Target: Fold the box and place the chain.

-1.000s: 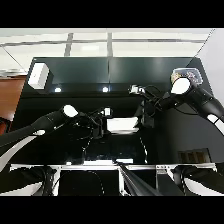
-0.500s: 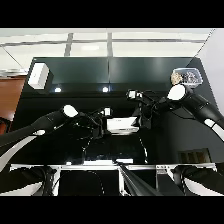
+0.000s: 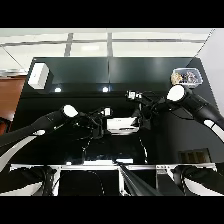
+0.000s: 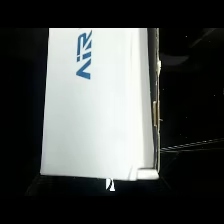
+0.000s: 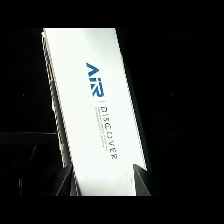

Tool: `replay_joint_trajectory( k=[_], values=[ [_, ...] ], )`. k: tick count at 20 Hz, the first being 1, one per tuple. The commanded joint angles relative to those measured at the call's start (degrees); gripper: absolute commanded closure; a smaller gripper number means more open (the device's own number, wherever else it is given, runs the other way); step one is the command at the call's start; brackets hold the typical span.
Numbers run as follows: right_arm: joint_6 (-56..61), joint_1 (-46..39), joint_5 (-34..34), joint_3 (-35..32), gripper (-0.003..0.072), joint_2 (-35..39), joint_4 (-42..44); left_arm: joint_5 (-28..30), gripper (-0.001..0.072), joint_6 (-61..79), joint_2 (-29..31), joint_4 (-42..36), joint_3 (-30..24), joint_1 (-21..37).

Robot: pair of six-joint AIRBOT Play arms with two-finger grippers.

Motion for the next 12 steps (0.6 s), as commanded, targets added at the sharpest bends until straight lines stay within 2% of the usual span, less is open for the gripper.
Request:
replay_joint_trajectory(
  k=[1, 12],
  values=[
    [0.2, 0.1, 0.1, 0.0, 0.0271, 0.0, 0.0, 0.0, 0.031, 0.0, 0.0, 0.0, 0.0, 0.0],
    [0.2, 1.9, -1.2, -2.1, 0.0271, 0.0, 0.0, 0.1, 0.031, 0.0, 0.0, 0.0, 0.0, 0.0]
  ],
)
